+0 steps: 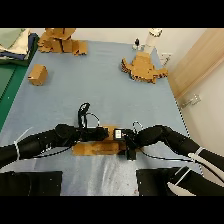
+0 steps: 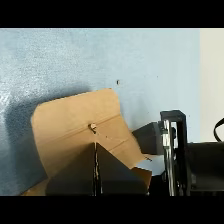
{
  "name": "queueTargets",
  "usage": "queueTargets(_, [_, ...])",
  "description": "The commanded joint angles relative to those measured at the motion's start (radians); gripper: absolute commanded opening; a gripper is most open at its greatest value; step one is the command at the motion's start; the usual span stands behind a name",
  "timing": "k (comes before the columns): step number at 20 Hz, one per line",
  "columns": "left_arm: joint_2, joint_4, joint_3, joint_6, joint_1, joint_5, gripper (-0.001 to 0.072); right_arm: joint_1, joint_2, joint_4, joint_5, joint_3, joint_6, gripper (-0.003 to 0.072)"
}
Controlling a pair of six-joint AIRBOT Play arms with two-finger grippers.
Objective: Fold the box.
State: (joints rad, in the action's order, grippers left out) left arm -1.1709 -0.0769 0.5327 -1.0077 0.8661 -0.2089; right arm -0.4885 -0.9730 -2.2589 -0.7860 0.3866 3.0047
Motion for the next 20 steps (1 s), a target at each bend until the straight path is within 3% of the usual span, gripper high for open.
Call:
queueTargets(1, [-0.008,-0.018,0.0,-0.005,-0.027,-0.032,0.001,0.0,0.0,-0.001,0.019,0.0,-0.001,0.0493])
queueTargets(4, [-0.008,-0.05,0.0,-0.027,-0.082,-0.086,0.001,0.0,0.0,-0.001,0.018,0.0,-0.001,0.0493])
queueTargets(8, [-0.007,-0.265,0.0,-0.227,-0.12,-0.171,0.001,0.0,0.0,-0.001,0.018,0.001,-0.001,0.0493])
queueTargets(12, [0.002,-0.27,0.01,-0.221,-0.154,-0.222,0.0012,0.0,0.0,0.0,0.018,0.001,-0.001,0.0493])
queueTargets(15, [0.074,-0.295,0.014,-0.173,-0.255,-0.3,0.0012,0.0,0.0,-0.001,0.018,0.001,-0.001,0.0493])
queueTargets(20, [0.232,-0.499,0.012,-0.198,-0.443,-0.46,0.0012,0.0,0.0,-0.001,-0.016,0.001,-0.001,0.0494])
